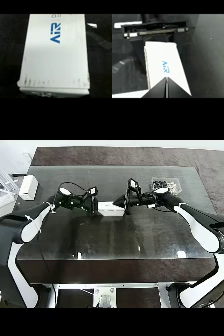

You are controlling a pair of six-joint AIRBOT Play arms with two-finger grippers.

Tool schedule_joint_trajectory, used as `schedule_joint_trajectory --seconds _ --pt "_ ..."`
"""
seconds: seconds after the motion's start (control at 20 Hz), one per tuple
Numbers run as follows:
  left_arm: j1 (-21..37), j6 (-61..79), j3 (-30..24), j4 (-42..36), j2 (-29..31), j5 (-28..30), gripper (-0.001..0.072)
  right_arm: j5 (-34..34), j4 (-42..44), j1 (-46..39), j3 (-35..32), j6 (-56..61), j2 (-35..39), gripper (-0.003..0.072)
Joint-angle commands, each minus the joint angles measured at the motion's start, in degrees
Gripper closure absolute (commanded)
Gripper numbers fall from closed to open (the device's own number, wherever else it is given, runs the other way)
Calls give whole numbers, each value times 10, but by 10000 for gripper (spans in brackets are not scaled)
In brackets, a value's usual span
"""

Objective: Fold the box and place the chain.

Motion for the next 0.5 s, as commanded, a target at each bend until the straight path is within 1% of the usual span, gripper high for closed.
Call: schedule_joint_trajectory --seconds 0.0,0.1,0.25,0.4,0.45 --pt "0 0 0 0 0 0 191 10 -34 3 0 41 -8 661" --pt "0 0 0 0 0 0 190 24 -48 3 1 57 -12 662" --pt "0 0 0 0 0 0 191 26 -59 4 2 80 -12 661" --pt "0 0 0 0 0 0 191 25 -121 11 8 113 -12 661" --pt "0 0 0 0 0 0 190 25 -129 14 9 116 -12 662"
